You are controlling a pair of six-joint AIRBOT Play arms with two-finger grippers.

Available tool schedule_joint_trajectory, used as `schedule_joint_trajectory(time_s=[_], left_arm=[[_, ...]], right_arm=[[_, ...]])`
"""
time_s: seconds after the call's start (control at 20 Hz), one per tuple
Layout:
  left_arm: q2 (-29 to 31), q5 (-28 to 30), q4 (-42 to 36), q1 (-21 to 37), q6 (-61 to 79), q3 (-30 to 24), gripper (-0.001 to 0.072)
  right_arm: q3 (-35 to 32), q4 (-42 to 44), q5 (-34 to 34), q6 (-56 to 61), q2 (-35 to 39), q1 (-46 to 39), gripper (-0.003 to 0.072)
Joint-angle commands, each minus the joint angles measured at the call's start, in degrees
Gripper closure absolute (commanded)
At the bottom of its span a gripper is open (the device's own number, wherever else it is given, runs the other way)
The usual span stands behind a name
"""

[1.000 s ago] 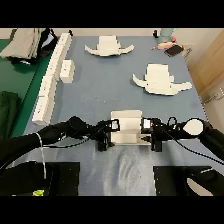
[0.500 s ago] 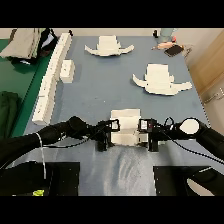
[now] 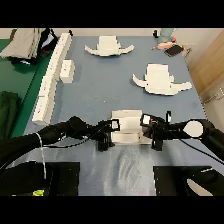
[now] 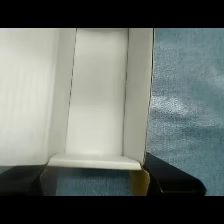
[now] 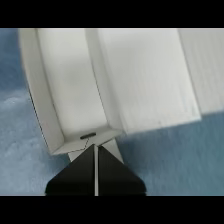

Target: Fold the box.

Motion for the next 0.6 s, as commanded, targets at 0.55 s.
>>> schedule_joint_trajectory(time_s=[0.55], left_arm=[[0.0, -0.1, 0.2, 0.0, 0.2, 0.0, 0.0113]], right_arm=[[0.6, -20.0, 10.3, 70.7, -4.1, -12.4, 0.0685]])
